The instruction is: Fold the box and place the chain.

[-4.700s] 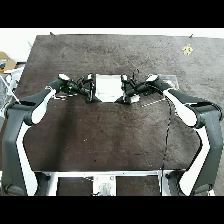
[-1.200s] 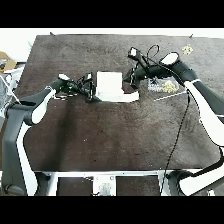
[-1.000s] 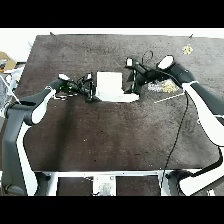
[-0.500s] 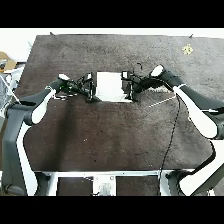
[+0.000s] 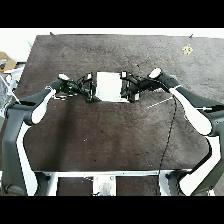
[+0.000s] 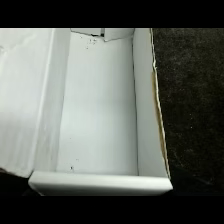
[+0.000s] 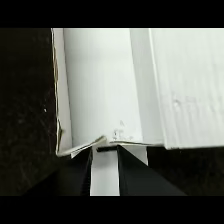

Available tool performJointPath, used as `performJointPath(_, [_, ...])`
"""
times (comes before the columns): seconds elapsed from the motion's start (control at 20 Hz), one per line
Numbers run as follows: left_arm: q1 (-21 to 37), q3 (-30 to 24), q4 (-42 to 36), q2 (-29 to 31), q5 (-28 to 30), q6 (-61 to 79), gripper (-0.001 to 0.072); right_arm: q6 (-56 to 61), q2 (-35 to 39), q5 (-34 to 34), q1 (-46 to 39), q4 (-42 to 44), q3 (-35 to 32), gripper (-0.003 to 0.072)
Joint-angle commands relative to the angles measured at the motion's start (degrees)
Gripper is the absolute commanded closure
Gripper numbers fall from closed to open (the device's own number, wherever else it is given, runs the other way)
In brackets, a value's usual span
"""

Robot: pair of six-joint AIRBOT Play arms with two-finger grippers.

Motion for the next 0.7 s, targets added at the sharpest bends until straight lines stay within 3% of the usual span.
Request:
performJointPath(0.0, [0.0,0.0,0.0,0.0,0.0,0.0,0.0318,-1.5,-1.3,-0.2,0.1,6.3,0.0,0.0501])
performJointPath(0.25, [0.0,0.0,0.0,0.0,0.0,0.0,0.0318,-2.1,-1.7,-3.1,2.0,6.7,0.0,0.0499])
performJointPath(0.3, [0.0,0.0,0.0,0.0,0.0,0.0,0.0318,-2.1,-1.7,-3.9,2.2,6.7,0.0,0.0478])
performJointPath(0.35, [0.0,0.0,0.0,0.0,0.0,0.0,0.0318,-2.1,-1.7,-4.3,2.2,6.5,0.0,0.0403])
performJointPath(0.55, [0.0,0.0,0.0,0.0,0.0,0.0,0.0318,-2.1,-1.7,-4.1,2.2,4.5,0.0,0.0401])
performJointPath(0.6, [0.0,0.0,0.0,0.0,0.0,0.0,0.0318,-2.1,-1.7,-4.1,2.2,4.6,0.0,0.0290])
performJointPath(0.65, [0.0,0.0,0.0,0.0,0.0,0.0,0.0318,-2.1,-1.7,-4.1,2.2,4.6,0.0,0.0105])
